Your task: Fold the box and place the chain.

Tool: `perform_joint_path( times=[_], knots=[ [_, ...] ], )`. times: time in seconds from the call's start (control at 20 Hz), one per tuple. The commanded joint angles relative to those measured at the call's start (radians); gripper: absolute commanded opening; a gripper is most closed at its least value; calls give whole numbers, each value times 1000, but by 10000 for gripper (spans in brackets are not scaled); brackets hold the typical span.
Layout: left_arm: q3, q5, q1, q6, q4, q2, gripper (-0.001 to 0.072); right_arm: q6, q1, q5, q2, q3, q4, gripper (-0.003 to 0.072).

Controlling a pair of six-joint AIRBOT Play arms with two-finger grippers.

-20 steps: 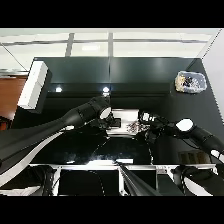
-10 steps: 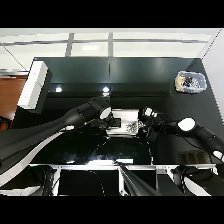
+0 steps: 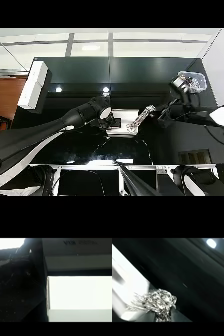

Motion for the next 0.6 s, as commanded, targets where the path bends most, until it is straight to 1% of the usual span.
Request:
perform_joint_path(
  times=[0.0, 0.05, 0.15, 0.3, 0.35, 0.45, 0.5, 0.55],
  knots=[
    [0, 0, 0, 0, 0, 0, 30, 108, -12, 178, 46, 71, 230, 22],
    [0, 0, 0, 0, 0, 0, 30, 119, -2, 178, 44, 66, 309, 22],
    [0, 1, 0, 0, 0, 0, 30, 140, 54, 134, 31, 37, 390, 22],
    [0, 1, 0, 0, 0, 0, 30, 149, 160, 10, -26, -5, 391, 23],
    [0, 1, 0, 0, 0, 0, 30, 148, 179, -14, -48, -9, 389, 23],
    [0, 1, 0, 0, 0, 0, 30, 155, 190, -25, -84, -8, 340, 24],
    [0, 1, 0, 0, 0, 0, 30, 181, 189, -33, -90, -9, 289, 37],
    [0, 2, 0, 0, 0, 0, 30, 203, 188, -36, -90, -8, 256, 237]
  ],
)
